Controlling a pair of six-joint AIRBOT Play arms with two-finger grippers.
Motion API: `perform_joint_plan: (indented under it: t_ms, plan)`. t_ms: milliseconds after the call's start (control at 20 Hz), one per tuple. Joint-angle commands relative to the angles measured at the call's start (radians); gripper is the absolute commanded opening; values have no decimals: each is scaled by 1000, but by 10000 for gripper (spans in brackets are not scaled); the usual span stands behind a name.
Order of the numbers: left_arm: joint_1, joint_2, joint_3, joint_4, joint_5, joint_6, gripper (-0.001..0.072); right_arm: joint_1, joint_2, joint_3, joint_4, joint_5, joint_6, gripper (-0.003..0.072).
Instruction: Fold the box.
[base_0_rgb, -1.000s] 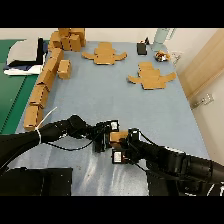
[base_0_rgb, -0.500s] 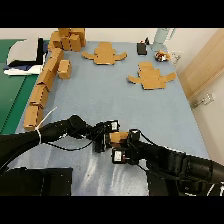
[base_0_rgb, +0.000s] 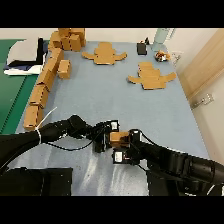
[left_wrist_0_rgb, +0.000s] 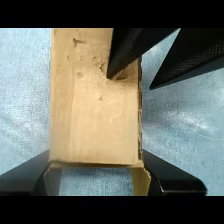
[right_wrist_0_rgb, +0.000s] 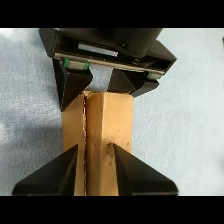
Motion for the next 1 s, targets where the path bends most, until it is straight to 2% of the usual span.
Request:
perform_joint_plan:
  t_ms: [0, 550, 600, 650, 700, 900, 950]
  plan:
    - [0, 0, 1, 1, 0, 3, 428, 0, 12, 6, -2, 7, 0, 362]
    - [0, 0, 1, 1, 1, 3, 429, -1, -6, 5, 8, 81, 1, 360]
    - [0, 0, 1, 1, 1, 3, 428, -1, -21, 5, 8, 92, 1, 321]
    - [0, 0, 1, 1, 1, 3, 429, -1, -31, 5, 8, 102, 1, 213]
    - [0, 0, 1, 1, 1, 3, 429, -1, -36, 5, 9, 111, 0, 166]
    - [0, 0, 1, 1, 1, 3, 428, 0, -38, 5, 14, 102, 0, 150]
    - [0, 0, 1, 1, 1, 3, 428, 0, -38, 5, 19, 96, 0, 114]
